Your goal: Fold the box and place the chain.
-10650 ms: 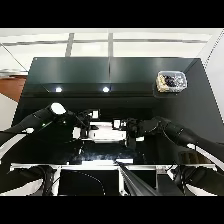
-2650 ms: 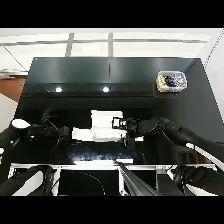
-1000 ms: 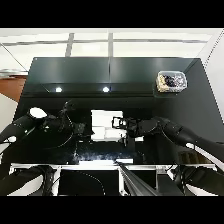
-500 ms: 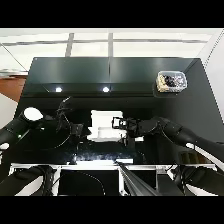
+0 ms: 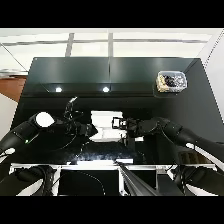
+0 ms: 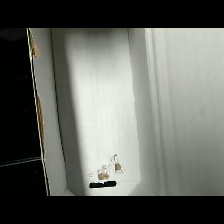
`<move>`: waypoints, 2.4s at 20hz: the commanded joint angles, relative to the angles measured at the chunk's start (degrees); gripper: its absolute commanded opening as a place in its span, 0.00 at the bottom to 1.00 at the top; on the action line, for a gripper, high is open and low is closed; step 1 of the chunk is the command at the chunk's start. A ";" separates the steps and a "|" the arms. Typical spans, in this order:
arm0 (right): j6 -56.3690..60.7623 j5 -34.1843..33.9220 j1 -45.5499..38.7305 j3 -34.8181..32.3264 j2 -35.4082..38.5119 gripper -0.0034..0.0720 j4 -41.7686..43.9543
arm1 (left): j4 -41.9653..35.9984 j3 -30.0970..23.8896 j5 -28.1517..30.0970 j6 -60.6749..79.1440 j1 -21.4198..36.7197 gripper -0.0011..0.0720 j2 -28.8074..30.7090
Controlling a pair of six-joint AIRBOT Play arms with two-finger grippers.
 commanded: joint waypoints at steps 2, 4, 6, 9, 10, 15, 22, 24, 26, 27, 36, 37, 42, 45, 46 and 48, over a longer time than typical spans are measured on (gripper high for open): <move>0.04 0.15 0.00 -0.02 0.00 0.57 0.02 | 1.51 0.04 1.25 -2.45 -2.73 0.96 0.02; 0.04 0.13 0.00 -0.02 0.00 0.57 0.04 | 1.57 0.04 2.25 -2.49 -3.72 0.96 -0.02; 0.04 0.13 0.00 0.00 0.00 0.57 0.04 | 2.43 0.04 3.23 -4.07 -4.24 0.97 -0.04; 0.04 0.13 0.00 -0.02 0.00 0.57 0.04 | 6.05 0.07 4.37 -7.45 -4.79 0.96 -0.35; 0.04 0.13 0.00 -0.02 0.00 0.57 0.04 | 6.56 0.07 4.48 -8.33 -4.94 0.97 -0.37; 0.04 0.13 0.00 -0.02 0.00 0.57 0.04 | 8.63 0.11 7.52 -11.93 -6.75 0.96 -1.07; 0.07 0.07 0.00 -0.02 0.00 0.57 0.04 | 12.17 0.57 6.62 -18.58 -8.72 0.96 -1.09; 0.07 0.07 0.00 -0.02 0.00 0.57 0.02 | 15.63 1.84 4.68 -21.68 -9.33 0.96 -1.16; 0.07 0.11 0.00 -0.02 0.00 0.57 0.04 | 21.35 3.96 3.34 -27.28 -11.26 0.94 -1.68; 0.07 0.07 0.00 -0.02 0.00 0.57 0.04 | 24.24 5.22 2.14 -30.38 -12.48 0.93 -2.27; 1.36 -0.09 0.00 -0.02 0.00 0.57 0.02 | 37.57 14.78 -7.78 -45.64 -19.78 0.46 -11.06; 1.33 -0.07 0.00 -0.02 0.00 0.57 0.02 | 38.34 15.39 -7.76 -46.40 -20.24 0.46 -11.76; 1.33 -0.07 0.00 -0.02 0.00 0.57 0.02 | 38.97 15.87 -7.39 -49.88 -20.70 0.46 -13.05; 1.33 -0.07 0.00 -0.02 0.00 0.57 0.02 | 38.34 15.87 -5.35 -50.03 -20.79 0.46 -13.64; 1.33 -0.09 0.00 -0.02 0.00 0.57 0.02 | 38.42 15.87 -5.09 -50.05 -20.76 0.46 -13.73; 1.31 -0.07 0.00 -0.02 0.00 0.57 0.02 | 38.36 15.89 -5.29 -50.07 -20.48 0.46 -14.49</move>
